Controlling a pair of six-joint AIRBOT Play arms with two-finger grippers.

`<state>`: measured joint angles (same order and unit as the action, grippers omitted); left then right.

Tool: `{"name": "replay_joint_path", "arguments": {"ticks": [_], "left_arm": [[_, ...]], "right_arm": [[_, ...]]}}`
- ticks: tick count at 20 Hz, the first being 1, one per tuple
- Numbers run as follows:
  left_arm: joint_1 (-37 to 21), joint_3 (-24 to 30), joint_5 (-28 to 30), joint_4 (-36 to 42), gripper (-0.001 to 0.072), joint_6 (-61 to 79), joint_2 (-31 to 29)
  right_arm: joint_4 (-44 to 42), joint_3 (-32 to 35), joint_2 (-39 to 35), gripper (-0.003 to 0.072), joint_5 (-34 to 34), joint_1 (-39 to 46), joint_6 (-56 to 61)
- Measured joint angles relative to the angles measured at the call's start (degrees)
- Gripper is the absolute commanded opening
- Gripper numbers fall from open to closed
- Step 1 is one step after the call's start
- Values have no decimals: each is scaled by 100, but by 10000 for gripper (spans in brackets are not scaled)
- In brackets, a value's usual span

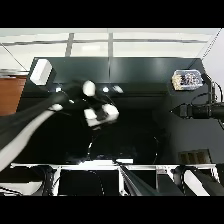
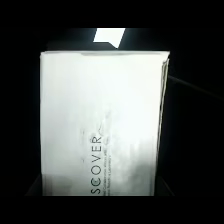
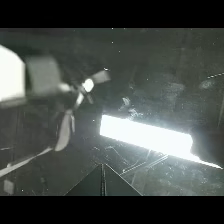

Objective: Fold the box and place the chain.

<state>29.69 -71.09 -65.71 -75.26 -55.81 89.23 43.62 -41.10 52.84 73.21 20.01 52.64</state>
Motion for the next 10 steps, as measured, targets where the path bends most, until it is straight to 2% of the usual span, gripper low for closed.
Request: {"name": "replay_joint_path", "arguments": {"ticks": [6,10], "left_arm": [[-2828,4,-546,-540,276,-1126,-415],[-4551,4,-254,-249,277,-1451,-448]], "right_arm": [[0,0,0,10,-39,0,79],[-2,0,0,10,-70,0,105]]}}
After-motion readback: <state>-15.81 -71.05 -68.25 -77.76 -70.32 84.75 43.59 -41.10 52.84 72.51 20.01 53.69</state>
